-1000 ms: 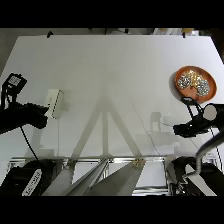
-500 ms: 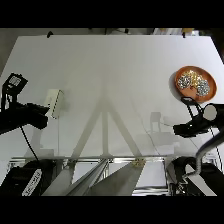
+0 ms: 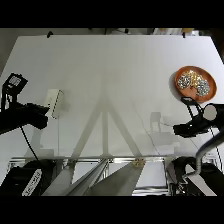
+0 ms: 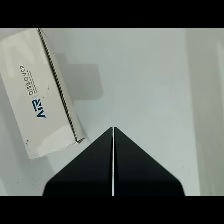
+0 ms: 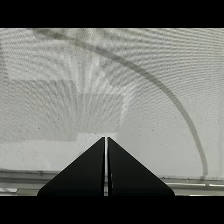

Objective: Fold the box and place the chain.

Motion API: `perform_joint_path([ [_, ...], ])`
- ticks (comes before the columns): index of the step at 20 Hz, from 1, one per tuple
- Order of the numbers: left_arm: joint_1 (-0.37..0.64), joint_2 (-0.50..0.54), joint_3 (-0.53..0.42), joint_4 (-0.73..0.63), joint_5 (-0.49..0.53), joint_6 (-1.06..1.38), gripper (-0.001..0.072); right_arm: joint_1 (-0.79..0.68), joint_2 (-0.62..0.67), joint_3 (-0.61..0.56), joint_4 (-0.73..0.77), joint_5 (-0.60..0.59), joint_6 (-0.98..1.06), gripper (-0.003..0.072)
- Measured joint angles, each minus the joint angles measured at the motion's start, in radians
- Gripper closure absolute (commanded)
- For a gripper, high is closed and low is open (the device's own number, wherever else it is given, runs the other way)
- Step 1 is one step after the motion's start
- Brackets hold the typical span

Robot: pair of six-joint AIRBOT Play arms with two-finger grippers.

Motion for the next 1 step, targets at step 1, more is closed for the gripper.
perform_joint_path([
  [1,0.0,0.0,0.0,0.0,0.0,0.0,0.0703,0.0,0.0,0.0,0.0,0.0,0.0,0.0668],
])
